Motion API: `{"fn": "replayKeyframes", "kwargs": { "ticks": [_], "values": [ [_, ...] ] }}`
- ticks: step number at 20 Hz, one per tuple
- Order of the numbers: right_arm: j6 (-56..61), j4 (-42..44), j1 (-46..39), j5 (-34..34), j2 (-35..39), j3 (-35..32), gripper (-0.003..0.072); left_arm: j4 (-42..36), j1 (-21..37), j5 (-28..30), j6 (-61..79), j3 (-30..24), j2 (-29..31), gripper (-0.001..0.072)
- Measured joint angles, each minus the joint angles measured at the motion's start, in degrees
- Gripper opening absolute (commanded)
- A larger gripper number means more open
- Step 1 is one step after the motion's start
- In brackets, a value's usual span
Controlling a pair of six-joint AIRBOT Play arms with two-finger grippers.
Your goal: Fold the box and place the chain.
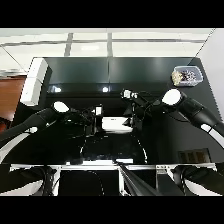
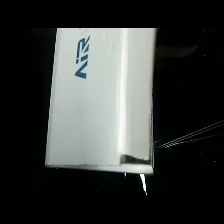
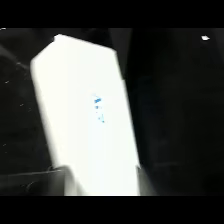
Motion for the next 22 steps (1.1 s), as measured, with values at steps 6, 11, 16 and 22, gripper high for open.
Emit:
{"fn": "replayKeyframes", "kwargs": {
  "ticks": [6, 11, 16, 22],
  "values": [
    [-0.61, -0.94, 0.02, 0.94, -0.17, 0.00, 0.0304, 0.00, 0.00, 0.00, -0.02, 0.00, 0.00, 0.0467],
    [-0.63, -1.90, 0.17, 1.33, -0.17, -0.11, 0.0304, 0.02, 0.00, 0.00, 0.00, 0.00, 0.00, 0.0467],
    [-0.61, -2.21, 0.61, 1.14, -0.17, -0.59, 0.0304, 0.02, 0.00, 0.00, 0.02, 0.00, 0.00, 0.0467],
    [-0.55, -2.89, 0.72, 0.87, -0.15, -0.90, 0.0305, 0.04, 0.00, 0.02, 0.04, 0.00, 0.00, 0.0467]
  ]
}}
